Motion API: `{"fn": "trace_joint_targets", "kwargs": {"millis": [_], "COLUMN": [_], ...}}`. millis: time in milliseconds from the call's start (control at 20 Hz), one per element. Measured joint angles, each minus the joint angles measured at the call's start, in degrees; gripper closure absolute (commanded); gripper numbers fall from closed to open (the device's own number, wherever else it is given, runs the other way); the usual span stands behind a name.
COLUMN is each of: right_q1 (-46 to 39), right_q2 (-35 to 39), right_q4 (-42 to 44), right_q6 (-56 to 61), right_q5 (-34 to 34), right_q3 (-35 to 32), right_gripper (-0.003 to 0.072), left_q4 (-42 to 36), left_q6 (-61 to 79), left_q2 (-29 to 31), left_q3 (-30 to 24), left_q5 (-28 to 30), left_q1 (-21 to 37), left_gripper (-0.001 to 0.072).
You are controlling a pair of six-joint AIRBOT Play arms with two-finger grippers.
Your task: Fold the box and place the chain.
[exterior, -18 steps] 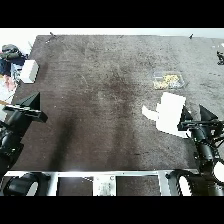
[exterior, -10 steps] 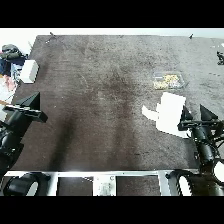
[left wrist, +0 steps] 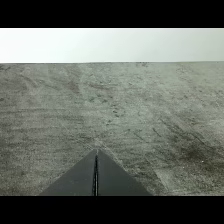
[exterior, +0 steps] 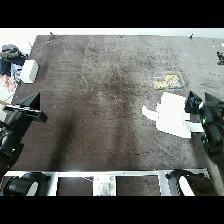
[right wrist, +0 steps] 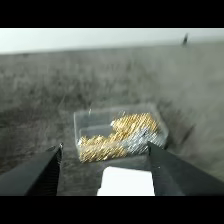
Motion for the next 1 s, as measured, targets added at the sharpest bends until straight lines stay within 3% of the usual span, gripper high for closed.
{"fn": "trace_joint_targets", "kwargs": {"millis": [100,300,500,700,1000], "right_q1": [-3.34,-15.34,-29.42,-41.03,-48.11], "right_q2": [-10.36,-26.99,-33.70,-38.62,-50.45], "right_q4": [-0.55,-12.20,-34.58,-53.13,-63.08], "right_q6": [4.11,19.82,38.75,49.90,52.22], "right_q5": [5.01,26.12,47.19,63.28,77.72], "right_q3": [5.57,16.55,26.60,36.17,44.92], "right_gripper": [0.0092,0.0093,0.0091,0.0093,0.0093], "left_q4": [0.00,0.00,0.00,0.00,0.00], "left_q6": [0.00,0.00,0.00,0.00,0.00], "left_q2": [0.00,0.02,0.00,0.00,0.00], "left_q3": [0.00,0.00,0.00,0.00,0.00], "left_q5": [0.00,0.00,0.00,0.00,0.00], "left_q1": [0.00,0.00,0.00,0.00,0.00], "left_gripper": [0.0697,0.0697,0.0697,0.0697,0.0697]}}
